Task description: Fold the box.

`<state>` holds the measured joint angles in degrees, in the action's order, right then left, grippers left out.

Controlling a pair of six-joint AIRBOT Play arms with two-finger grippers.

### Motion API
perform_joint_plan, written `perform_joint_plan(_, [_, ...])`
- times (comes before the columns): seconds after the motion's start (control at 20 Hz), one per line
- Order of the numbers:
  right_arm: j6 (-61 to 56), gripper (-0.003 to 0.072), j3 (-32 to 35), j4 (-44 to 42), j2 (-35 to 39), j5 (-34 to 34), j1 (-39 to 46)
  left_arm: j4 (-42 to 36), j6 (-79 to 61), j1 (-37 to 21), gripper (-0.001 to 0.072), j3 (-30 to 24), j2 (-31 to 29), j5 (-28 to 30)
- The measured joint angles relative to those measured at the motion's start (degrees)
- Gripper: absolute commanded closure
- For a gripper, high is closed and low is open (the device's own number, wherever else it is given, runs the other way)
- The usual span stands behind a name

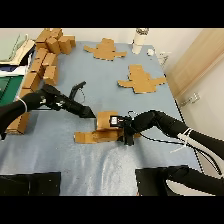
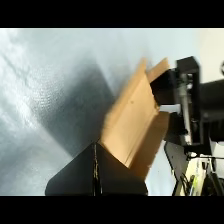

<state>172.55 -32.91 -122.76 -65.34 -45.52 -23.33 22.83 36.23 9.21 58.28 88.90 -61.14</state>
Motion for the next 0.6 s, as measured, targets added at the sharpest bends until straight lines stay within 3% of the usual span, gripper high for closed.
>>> perform_joint_plan(0.2, [0.0, 0.0181, 0.0, -0.02, 0.0, 0.0, 0.02, -2.29, -15.06, -2.08, 0.0702, -1.51, -4.55, -3.8])
perform_joint_plan(0.45, [-0.02, 0.0181, 0.0, -0.02, 0.0, 0.0, 0.0, -1.46, -32.46, 0.96, 0.0696, -8.79, -13.38, 2.95])
perform_joint_plan(0.5, [-0.02, 0.0181, 0.0, 0.0, 0.0, 0.0, 0.02, -1.42, -36.68, 1.46, 0.0558, -10.91, -14.67, 4.5])
perform_joint_plan(0.55, [0.0, 0.0181, 0.0, 0.0, 0.0, 0.0, 0.02, -1.29, -40.98, 2.03, 0.0144, -13.18, -15.76, 6.38])
perform_joint_plan(0.6, [0.0, 0.0181, 0.0, -0.02, 0.0, 0.0, 0.0, -1.27, -44.44, 2.47, 0.0007, -15.19, -16.59, 7.98])
